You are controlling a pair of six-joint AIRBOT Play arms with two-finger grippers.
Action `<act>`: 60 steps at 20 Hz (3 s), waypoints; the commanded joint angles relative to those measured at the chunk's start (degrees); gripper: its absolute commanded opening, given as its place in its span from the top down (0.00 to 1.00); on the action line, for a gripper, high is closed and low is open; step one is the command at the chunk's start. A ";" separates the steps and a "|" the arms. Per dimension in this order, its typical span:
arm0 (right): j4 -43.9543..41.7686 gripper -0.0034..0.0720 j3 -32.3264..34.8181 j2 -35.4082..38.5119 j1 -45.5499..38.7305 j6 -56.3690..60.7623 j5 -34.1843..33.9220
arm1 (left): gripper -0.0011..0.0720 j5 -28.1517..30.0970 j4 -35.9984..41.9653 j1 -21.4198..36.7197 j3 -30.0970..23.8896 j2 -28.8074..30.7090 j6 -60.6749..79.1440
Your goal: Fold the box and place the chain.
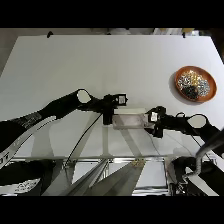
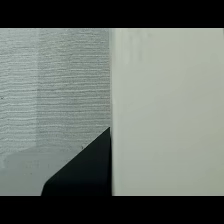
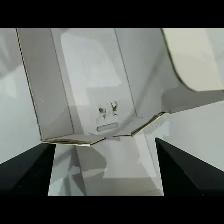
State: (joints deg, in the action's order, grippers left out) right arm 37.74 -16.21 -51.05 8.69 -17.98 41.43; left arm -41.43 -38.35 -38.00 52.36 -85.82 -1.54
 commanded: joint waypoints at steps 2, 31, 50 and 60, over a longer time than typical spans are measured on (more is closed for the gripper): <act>-0.90 0.03 -2.51 -6.01 -0.42 -3.52 1.70 | 0.97 0.02 -0.02 0.04 0.02 0.00 0.02; -10.80 0.12 -8.22 -21.18 -3.45 -15.10 9.55 | 0.97 0.00 -0.02 0.04 0.02 0.00 0.02; -10.78 0.43 -8.22 -22.71 -3.41 -17.07 9.55 | 0.97 0.00 -0.02 0.04 0.02 0.00 0.02; -10.80 0.43 -8.20 -22.69 -3.41 -17.03 9.60 | 0.97 0.00 -0.02 0.04 0.02 0.00 0.02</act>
State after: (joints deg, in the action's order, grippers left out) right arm 26.94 -24.40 -73.71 5.23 -35.03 50.98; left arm -41.45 -38.35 -38.00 52.36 -85.82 -1.52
